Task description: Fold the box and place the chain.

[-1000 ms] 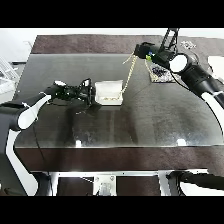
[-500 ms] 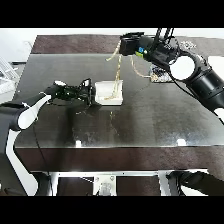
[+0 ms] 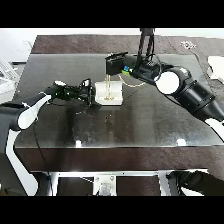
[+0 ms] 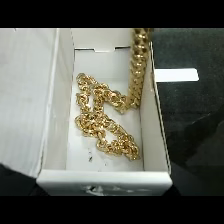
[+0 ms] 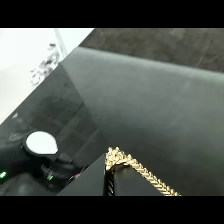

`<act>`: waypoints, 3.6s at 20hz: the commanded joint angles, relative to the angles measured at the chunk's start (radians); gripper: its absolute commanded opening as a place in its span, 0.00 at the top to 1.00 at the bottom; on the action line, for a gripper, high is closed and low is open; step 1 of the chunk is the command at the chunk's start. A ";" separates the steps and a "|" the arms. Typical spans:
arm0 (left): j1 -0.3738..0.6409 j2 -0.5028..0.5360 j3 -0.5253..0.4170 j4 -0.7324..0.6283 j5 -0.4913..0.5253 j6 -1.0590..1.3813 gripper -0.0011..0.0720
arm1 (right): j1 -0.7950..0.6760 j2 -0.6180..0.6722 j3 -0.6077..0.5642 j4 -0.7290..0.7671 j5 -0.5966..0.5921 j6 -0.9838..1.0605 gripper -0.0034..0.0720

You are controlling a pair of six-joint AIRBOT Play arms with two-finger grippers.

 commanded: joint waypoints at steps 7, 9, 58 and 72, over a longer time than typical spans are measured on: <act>0.001 0.001 0.001 0.000 0.000 0.000 0.31 | 0.026 -0.021 -0.162 0.000 -0.041 0.058 0.94; 0.001 0.001 0.001 0.000 0.000 0.000 0.31 | 0.026 -0.060 -0.192 0.001 -0.089 0.069 0.94; 0.001 0.001 0.001 0.001 0.002 0.000 0.31 | -0.547 -0.576 -0.032 0.069 -0.237 0.124 0.22; 0.001 0.001 0.001 0.000 0.002 0.000 0.31 | -0.547 -0.571 0.010 0.102 -0.275 0.113 0.94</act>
